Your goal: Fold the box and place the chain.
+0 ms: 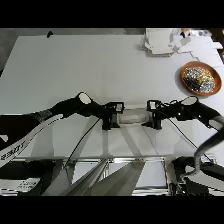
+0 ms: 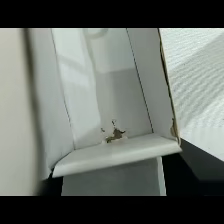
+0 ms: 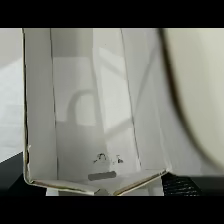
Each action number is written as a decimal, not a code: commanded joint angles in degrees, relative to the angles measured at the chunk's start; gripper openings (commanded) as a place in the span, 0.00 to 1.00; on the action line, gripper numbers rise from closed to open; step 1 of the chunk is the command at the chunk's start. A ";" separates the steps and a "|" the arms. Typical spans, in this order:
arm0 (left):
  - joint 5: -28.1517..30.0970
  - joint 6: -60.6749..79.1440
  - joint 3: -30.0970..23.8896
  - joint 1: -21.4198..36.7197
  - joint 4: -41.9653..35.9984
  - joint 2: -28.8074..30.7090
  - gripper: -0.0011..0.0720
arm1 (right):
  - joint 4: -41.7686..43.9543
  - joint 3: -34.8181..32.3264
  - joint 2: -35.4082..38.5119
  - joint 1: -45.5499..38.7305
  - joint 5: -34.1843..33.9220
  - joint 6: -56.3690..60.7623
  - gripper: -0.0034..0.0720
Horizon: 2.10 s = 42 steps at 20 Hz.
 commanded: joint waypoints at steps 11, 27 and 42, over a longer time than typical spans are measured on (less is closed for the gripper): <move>0.35 0.02 0.00 0.04 0.15 0.04 0.13 | -24.15 0.04 13.49 -8.96 10.03 22.40 0.93; 0.37 0.02 0.00 -0.07 0.15 0.04 0.13 | 5.62 0.02 21.22 -3.30 2.67 30.64 0.07; 0.35 0.02 0.00 -0.07 0.15 0.04 0.13 | 1.22 2.27 7.89 -3.37 1.22 47.21 0.07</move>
